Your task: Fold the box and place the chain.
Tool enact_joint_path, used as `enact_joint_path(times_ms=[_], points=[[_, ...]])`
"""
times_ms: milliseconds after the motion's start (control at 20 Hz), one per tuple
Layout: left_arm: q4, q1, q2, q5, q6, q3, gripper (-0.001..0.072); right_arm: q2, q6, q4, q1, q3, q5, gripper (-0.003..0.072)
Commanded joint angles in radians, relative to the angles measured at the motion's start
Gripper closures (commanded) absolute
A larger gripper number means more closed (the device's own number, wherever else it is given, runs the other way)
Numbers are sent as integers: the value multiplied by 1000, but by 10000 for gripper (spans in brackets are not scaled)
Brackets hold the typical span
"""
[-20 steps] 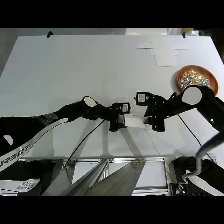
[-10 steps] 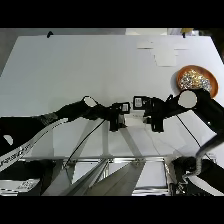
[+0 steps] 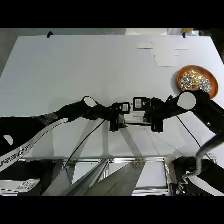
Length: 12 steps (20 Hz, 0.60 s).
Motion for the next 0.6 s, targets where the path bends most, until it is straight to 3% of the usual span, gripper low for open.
enact_joint_path(times_ms=[0,200,250,350,450,550], points=[[1,0,0,0,1,0,377,0,1,2,1,-1,5,585],[1,0,0,0,2,0,377,0,0,8,1,-29,6,552],[1,0,0,0,1,0,377,0,0,8,1,-38,7,481],[1,0,0,0,1,0,377,1,0,10,1,-43,15,447],[1,0,0,0,1,0,377,9,0,19,1,-43,15,365],[1,0,0,0,1,0,377,28,0,36,1,-43,14,365]])
